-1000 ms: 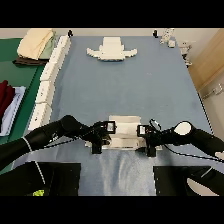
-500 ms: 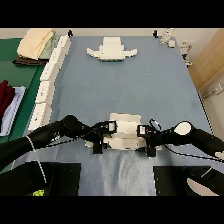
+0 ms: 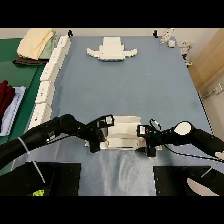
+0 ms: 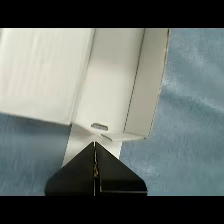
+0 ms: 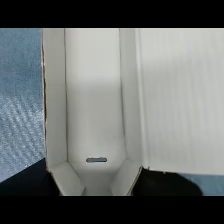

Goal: Fold the box.

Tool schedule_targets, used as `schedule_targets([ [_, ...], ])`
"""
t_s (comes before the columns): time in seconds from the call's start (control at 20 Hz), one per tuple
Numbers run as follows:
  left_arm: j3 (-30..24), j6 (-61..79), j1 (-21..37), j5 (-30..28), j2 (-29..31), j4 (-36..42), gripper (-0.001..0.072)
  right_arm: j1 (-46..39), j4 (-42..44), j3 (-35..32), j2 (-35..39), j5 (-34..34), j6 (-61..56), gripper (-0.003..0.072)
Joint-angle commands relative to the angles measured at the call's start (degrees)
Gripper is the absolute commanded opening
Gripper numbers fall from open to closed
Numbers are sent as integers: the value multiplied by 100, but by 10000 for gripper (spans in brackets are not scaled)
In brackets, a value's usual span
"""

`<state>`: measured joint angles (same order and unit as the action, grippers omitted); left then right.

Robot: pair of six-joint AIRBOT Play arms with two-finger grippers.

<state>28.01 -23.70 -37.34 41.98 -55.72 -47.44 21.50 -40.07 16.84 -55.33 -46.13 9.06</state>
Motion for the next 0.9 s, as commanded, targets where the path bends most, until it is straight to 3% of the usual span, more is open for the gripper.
schedule_targets([
  [0.0,160,-2573,345,1019,518,-1204,14,4,0,0,4,-2,0,509],
  [0.15,260,-4310,833,1478,1202,-1585,14,4,0,0,4,-2,0,509],
  [0.25,264,-5886,1300,1576,1589,-2326,15,4,0,0,4,-2,0,508],
  [0.35,264,-7036,1897,1862,1746,-3049,15,4,0,0,4,-2,0,509],
  [0.4,245,-7077,2227,1985,1742,-3036,15,4,0,0,4,-2,0,509],
  [0.55,24,-6264,2750,1985,1604,-1908,14,4,2,0,4,-2,0,509],
  [0.85,-774,-5814,2337,1071,1143,-343,13,4,0,0,4,-2,0,509],
])
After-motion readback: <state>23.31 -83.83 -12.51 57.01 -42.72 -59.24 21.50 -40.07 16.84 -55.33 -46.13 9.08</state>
